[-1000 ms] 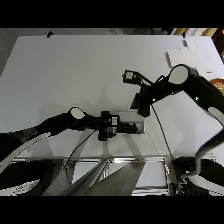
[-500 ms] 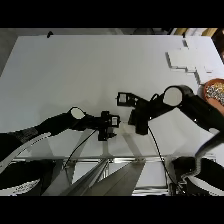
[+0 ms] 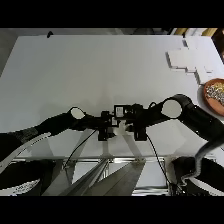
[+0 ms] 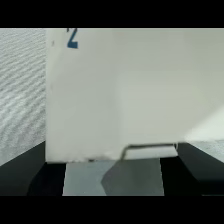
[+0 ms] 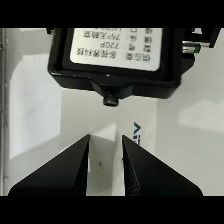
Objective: Fold the box and place the chain.
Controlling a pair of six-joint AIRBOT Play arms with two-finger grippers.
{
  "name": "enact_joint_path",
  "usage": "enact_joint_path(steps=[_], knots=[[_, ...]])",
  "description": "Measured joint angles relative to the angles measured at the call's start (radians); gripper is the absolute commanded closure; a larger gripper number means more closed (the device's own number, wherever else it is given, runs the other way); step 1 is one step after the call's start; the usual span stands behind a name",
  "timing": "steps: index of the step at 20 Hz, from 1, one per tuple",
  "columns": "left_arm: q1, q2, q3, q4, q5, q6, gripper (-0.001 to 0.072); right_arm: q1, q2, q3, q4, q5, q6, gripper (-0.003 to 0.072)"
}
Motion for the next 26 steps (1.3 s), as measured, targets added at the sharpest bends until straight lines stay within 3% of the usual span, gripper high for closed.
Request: enact_joint_path(steps=[5, 6, 10, 15, 24, 26], knots=[[0.000, 0.000, 0.000, 0.000, -0.001, -0.002, 0.0321, 0.014, 0.002, -0.010, -0.050, -0.034, -0.008, 0.0453], [0.000, 0.000, 0.000, 0.000, -0.001, -0.002, 0.0321, 0.015, 0.002, -0.011, -0.055, -0.039, -0.008, 0.0512], [0.000, 0.000, 0.000, 0.000, -0.002, -0.002, 0.0321, 0.017, 0.002, -0.012, -0.065, -0.052, -0.011, 0.0585], [0.000, 0.000, 0.000, -0.001, -0.003, -0.002, 0.0321, 0.018, 0.003, -0.031, -0.066, -0.076, -0.011, 0.0580], [0.000, 0.000, 0.000, -0.001, -0.002, 0.001, 0.0321, 0.018, 0.003, -0.072, -0.067, -0.119, -0.011, 0.0491], [0.000, 0.000, 0.000, 0.000, -0.002, 0.002, 0.0321, 0.018, 0.003, -0.084, -0.068, -0.122, -0.012, 0.0369]])
